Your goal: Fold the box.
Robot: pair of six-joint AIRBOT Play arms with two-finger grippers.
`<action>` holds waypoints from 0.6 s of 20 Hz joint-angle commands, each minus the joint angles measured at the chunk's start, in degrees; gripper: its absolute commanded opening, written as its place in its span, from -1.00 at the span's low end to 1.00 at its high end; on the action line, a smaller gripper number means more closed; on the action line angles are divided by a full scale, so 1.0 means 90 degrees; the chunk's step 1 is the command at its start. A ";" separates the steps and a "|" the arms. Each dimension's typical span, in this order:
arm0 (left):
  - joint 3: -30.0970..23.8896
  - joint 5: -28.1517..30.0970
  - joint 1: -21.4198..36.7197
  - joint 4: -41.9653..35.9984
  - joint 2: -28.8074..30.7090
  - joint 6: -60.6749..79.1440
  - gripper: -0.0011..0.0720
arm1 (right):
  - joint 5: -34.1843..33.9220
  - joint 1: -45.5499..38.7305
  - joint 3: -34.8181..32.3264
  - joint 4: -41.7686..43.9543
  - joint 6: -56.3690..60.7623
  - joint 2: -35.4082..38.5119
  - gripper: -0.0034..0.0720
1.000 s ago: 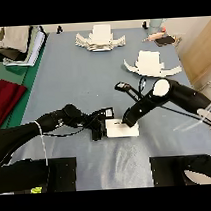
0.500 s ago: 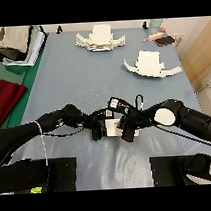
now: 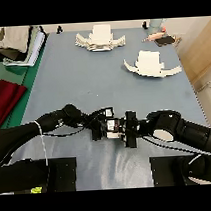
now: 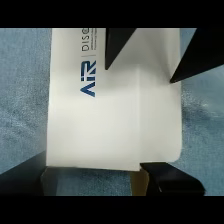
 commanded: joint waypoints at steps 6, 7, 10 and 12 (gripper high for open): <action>-0.0002 0.0000 -0.0002 0.0002 -0.0002 0.0005 0.25 | -0.0578 0.0049 -0.0070 -0.0925 -0.0085 -0.0039 0.31; -0.0002 0.0000 -0.0002 0.0002 -0.0002 0.0005 0.25 | -0.0593 0.0049 -0.0068 -0.1010 -0.0085 -0.0034 0.31; -0.0002 0.0000 -0.0002 0.0002 -0.0002 0.0005 0.25 | -0.0597 0.0049 -0.0068 -0.1039 -0.0085 -0.0032 0.31; -0.0002 0.0000 -0.0002 0.0002 -0.0002 0.0002 0.25 | -0.0627 0.0049 -0.0068 -0.1071 -0.0085 -0.0029 0.31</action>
